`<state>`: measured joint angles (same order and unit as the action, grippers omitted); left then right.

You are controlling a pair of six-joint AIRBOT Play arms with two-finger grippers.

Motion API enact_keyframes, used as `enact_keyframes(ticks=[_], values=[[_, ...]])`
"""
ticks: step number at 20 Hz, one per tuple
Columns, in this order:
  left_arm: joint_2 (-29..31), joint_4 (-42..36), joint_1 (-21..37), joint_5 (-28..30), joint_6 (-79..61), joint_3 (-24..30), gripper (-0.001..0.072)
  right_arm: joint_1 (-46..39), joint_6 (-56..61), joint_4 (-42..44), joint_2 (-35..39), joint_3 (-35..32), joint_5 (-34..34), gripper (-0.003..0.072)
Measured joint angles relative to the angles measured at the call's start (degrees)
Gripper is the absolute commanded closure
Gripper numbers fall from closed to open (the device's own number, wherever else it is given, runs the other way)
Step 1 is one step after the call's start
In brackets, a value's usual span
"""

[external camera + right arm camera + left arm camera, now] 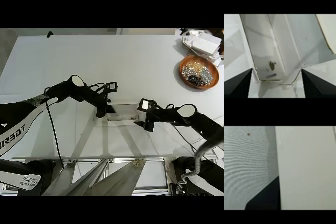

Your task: Fold the box and place the chain.

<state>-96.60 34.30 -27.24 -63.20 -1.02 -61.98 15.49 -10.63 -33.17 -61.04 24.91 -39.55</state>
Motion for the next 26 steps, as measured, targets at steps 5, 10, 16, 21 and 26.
enact_keyframes(ticks=[5, 10, 16, 21, 26], values=[[0.0, 0.0, 0.0, 0.0, 0.0, 0.0, 0.0698, -0.5, -3.2, 1.1, -1.7, 0.2, -0.8, -0.0011], [0.0, 0.0, 0.0, 0.0, 0.0, 0.0, 0.0698, -0.6, -7.4, 3.6, -2.7, 0.4, -0.6, -0.0011], [0.0, 0.0, 0.0, 0.0, 0.0, 0.0, 0.0698, -0.4, -10.0, 5.4, -2.9, 0.4, -0.2, -0.0001], [0.0, 0.1, 0.0, -0.1, 0.0, 0.0, 0.0699, 1.6, -10.2, 5.5, -4.9, 0.4, 0.4, 0.0008], [0.0, 0.0, 0.0, -0.2, 0.0, 0.0, 0.0699, 2.7, -10.2, 5.0, -6.4, 0.5, 0.3, 0.0049]])
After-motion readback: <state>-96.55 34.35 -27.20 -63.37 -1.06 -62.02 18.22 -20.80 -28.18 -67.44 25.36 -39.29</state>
